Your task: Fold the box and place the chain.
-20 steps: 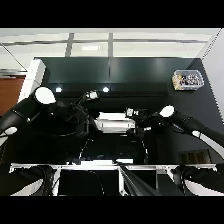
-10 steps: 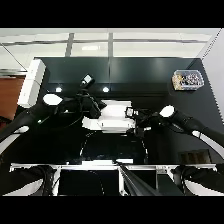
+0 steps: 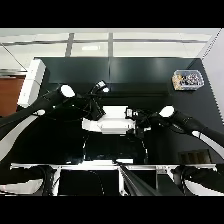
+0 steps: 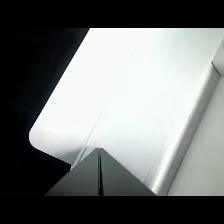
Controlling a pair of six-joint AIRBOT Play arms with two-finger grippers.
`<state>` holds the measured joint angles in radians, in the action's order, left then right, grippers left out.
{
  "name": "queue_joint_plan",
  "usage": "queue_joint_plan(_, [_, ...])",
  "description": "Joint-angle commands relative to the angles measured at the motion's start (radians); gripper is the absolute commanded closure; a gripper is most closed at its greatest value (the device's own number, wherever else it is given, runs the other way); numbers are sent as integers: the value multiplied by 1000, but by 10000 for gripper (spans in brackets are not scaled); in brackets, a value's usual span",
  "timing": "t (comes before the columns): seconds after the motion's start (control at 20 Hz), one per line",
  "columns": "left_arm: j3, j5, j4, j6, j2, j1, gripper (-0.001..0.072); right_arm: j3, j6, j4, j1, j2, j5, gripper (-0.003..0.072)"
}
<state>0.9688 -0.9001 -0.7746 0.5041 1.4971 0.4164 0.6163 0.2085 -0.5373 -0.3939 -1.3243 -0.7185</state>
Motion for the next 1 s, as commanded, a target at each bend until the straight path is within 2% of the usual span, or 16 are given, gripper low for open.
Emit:
queue_joint_plan(0.0, [54, -121, -50, 20, 8, -18, 685, 0, -2, 2, -1, 0, 5, 560])
queue_joint_plan(0.1, [80, -150, -51, 25, -40, -48, 685, 0, -2, 2, -1, 0, 5, 560])
queue_joint_plan(0.25, [58, -172, -47, 27, -172, -108, 685, 0, -2, 2, -1, 0, 5, 560])
queue_joint_plan(0.4, [-66, -188, 109, -128, -279, -189, 682, 0, -2, 2, -1, 0, 5, 560])
queue_joint_plan(0.5, [-152, -198, 128, -281, -288, -214, 664, 0, -2, 2, -1, 0, 5, 560])
queue_joint_plan(0.55, [-185, -181, 113, -344, -280, -214, 398, 0, -2, 2, -1, 0, 5, 560])
queue_joint_plan(0.6, [-209, -158, 106, -385, -270, -209, 2, 0, -2, 2, -1, 0, 5, 561])
queue_joint_plan(0.8, [-245, -57, 63, -657, -236, -149, -1, 0, -2, 2, -1, 0, 5, 560])
queue_joint_plan(0.95, [-245, 45, 25, -699, -220, -77, 0, 0, -2, 2, -1, 0, 5, 560])
